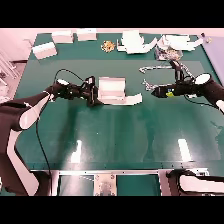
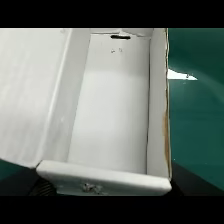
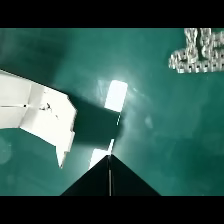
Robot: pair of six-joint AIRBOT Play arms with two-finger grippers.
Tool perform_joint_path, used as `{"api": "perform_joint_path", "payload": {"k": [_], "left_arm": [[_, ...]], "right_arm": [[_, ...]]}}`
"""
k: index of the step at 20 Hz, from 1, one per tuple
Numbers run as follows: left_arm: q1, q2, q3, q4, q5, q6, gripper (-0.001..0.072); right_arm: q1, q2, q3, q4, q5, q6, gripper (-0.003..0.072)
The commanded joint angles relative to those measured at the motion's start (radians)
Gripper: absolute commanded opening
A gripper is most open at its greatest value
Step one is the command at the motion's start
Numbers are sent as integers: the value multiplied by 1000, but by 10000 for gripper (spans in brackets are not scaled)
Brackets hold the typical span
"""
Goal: Fold the box and place the chain.
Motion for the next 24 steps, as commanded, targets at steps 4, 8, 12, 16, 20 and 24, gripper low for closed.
{"api": "perform_joint_path", "payload": {"k": [4,8,12,16,20,24], "left_arm": [[0,0,0,0,1,0,513],[0,0,0,0,1,0,513],[0,0,0,0,-1,0,513],[0,0,0,0,-1,0,513],[0,0,0,0,-2,0,513],[0,0,0,0,-2,0,513]], "right_arm": [[115,-133,-26,143,-44,49,4],[237,-194,-15,218,-110,45,5],[254,-158,65,196,-101,56,3],[254,-116,130,149,-58,98,4],[264,-116,130,148,-58,101,8],[267,-134,129,103,-61,101,8]]}}
